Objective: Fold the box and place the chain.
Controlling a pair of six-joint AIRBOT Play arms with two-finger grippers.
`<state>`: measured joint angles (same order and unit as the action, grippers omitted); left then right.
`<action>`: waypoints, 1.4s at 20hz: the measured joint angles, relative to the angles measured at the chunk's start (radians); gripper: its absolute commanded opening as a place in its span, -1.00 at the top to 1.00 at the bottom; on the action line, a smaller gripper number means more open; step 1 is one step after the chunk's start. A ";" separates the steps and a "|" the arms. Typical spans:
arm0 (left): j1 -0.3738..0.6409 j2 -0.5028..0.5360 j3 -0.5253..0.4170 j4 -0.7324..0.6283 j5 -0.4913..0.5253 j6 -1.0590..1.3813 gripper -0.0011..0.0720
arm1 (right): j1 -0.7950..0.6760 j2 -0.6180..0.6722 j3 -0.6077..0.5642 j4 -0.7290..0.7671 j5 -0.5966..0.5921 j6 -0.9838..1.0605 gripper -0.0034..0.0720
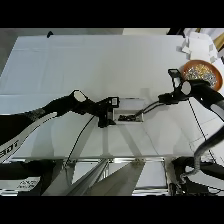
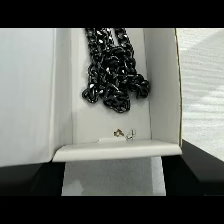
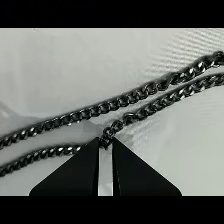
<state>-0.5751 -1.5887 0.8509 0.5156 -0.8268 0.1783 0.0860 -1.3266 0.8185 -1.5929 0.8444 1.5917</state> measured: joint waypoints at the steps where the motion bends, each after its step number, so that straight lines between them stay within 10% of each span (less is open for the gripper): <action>1: 0.000 0.000 0.000 0.000 0.000 0.000 0.12 | 0.010 0.026 -0.001 -0.002 0.026 -0.006 0.88; 15: 0.000 0.000 0.000 0.000 0.000 0.000 0.12 | 0.321 0.595 -0.001 0.156 0.227 -0.025 0.88; 28: 0.000 0.000 0.000 0.000 0.000 0.000 0.12 | 0.543 0.405 -0.001 0.282 0.020 -0.022 0.88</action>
<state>-0.5751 -1.5887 0.8509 0.5152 -0.8268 0.1783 0.6292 -0.9215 0.8173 -1.3113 0.8646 1.5700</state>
